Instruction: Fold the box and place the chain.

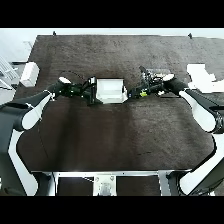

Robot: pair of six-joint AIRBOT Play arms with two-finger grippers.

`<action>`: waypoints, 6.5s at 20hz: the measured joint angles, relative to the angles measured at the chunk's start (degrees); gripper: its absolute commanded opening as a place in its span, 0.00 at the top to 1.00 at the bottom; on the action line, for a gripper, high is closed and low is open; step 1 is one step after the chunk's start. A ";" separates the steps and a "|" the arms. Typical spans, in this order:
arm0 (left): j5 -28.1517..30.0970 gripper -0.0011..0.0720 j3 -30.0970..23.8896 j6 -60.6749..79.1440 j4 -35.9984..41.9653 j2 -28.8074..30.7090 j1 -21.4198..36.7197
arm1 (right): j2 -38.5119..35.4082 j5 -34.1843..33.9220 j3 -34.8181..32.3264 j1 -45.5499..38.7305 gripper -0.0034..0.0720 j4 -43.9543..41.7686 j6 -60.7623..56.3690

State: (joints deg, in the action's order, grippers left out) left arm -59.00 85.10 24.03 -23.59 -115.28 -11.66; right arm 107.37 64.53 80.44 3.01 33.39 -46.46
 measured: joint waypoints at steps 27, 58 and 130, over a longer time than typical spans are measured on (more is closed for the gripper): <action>-0.11 0.44 0.00 -0.07 -0.02 0.00 0.09 | -1.99 1.18 7.61 6.56 0.47 10.84 -13.73; -0.55 0.44 0.00 -0.02 -0.02 0.00 -0.02 | 1.31 2.75 19.26 19.67 0.41 47.69 -54.10; -0.13 0.44 -0.02 -0.04 0.00 -0.02 0.04 | 5.25 6.03 33.81 -1.77 0.48 47.41 -39.08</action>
State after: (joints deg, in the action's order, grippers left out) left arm -59.13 85.08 23.99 -23.59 -115.31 -11.62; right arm 112.62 70.57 114.26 1.23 80.79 -85.54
